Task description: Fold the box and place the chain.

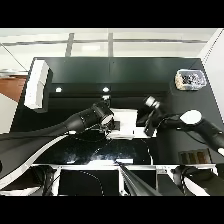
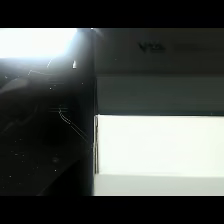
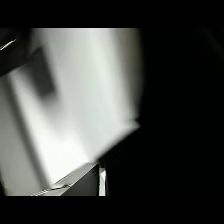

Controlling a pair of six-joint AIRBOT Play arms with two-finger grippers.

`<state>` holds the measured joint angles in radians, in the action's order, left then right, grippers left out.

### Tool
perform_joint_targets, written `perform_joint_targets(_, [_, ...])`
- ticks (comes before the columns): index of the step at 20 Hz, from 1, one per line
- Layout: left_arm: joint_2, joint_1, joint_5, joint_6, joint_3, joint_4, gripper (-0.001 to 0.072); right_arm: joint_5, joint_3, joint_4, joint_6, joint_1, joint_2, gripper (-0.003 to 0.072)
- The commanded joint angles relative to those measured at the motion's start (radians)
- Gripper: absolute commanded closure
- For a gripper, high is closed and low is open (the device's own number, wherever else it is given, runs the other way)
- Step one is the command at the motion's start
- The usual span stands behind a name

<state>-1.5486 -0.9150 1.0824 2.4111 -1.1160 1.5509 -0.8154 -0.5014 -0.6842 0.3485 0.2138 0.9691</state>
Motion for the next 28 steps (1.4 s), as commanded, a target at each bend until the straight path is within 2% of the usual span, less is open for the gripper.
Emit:
perform_joint_targets(1, [0.000, 0.000, 0.000, -0.001, 0.000, 0.000, 0.0682, -0.034, -0.021, -0.048, 0.505, -0.231, -0.090, 0.0645])
perform_joint_targets(5, [0.000, 0.000, 0.000, -0.001, 0.000, -0.015, 0.0682, -0.104, -0.019, -0.224, 0.922, -0.477, -0.020, 0.0646])
perform_joint_targets(7, [0.000, 0.000, 0.000, -0.001, 0.000, -0.015, 0.0682, -0.201, -0.019, -0.245, 0.941, -0.502, 0.071, 0.0645])
perform_joint_targets(9, [0.000, 0.000, 0.003, -0.001, 0.000, -0.015, 0.0683, -0.296, -0.019, -0.225, 0.929, -0.453, 0.163, 0.0645])
perform_joint_targets(12, [0.000, 0.000, 0.003, -0.001, 0.000, -0.015, 0.0683, -0.322, -0.019, -0.223, 0.927, -0.317, 0.259, 0.0645])
perform_joint_targets(16, [0.000, 0.000, 0.003, -0.001, 0.000, -0.015, 0.0683, -0.302, -0.020, -0.115, 0.851, -0.210, 0.280, 0.0645])
perform_joint_targets(19, [0.000, 0.000, 0.003, -0.001, 0.000, -0.015, 0.0682, -0.382, -0.022, 0.038, 0.732, -0.207, 0.280, 0.0645])
perform_joint_targets(20, [0.000, 0.000, 0.003, -0.001, 0.000, -0.015, 0.0682, -0.408, -0.025, 0.061, 0.717, -0.207, 0.280, 0.0608])
perform_joint_targets(21, [0.000, 0.000, 0.003, -0.001, 0.000, -0.015, 0.0683, -0.428, -0.032, 0.066, 0.716, -0.207, 0.280, 0.0304])
perform_joint_targets(22, [0.000, 0.000, 0.003, -0.001, 0.000, -0.015, 0.0683, -0.441, -0.039, 0.066, 0.703, -0.207, 0.279, 0.0072])
perform_joint_targets(28, [0.000, 0.000, 0.004, -0.001, 0.000, -0.015, 0.0682, -0.490, -0.080, 0.091, 0.672, -0.206, 0.278, 0.0060])
